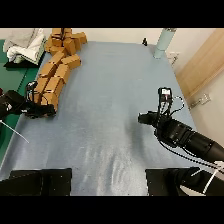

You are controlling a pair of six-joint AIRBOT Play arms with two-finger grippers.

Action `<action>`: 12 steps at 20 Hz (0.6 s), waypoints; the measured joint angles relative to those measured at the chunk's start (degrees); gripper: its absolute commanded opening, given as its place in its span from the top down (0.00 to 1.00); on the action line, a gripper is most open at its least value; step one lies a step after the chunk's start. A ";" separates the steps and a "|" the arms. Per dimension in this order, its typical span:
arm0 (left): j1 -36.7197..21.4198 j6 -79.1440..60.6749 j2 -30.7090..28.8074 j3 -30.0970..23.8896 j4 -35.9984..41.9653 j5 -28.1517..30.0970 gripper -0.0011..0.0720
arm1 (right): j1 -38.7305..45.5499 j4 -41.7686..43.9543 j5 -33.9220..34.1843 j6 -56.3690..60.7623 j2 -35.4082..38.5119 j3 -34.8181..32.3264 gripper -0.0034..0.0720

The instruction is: Fold the box.

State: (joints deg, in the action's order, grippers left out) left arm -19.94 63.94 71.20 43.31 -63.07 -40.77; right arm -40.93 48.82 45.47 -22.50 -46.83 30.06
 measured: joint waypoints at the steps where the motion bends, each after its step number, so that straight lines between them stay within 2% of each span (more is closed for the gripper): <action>1: 0.00 -0.04 0.11 -0.02 -0.02 0.07 0.03 | 0.00 0.00 -0.02 0.00 0.00 0.02 0.95; 4: -0.07 -0.02 0.15 0.07 -0.28 -0.35 0.02 | 0.00 0.00 -0.02 0.00 0.02 0.02 0.95; 7: -0.11 -0.02 0.22 1.33 -2.25 -3.74 0.02 | 0.00 0.00 -0.04 0.00 0.00 0.02 0.95; 12: -0.13 0.24 0.22 8.17 -4.96 -16.87 0.02 | 0.00 0.02 -0.31 0.00 0.02 0.00 0.95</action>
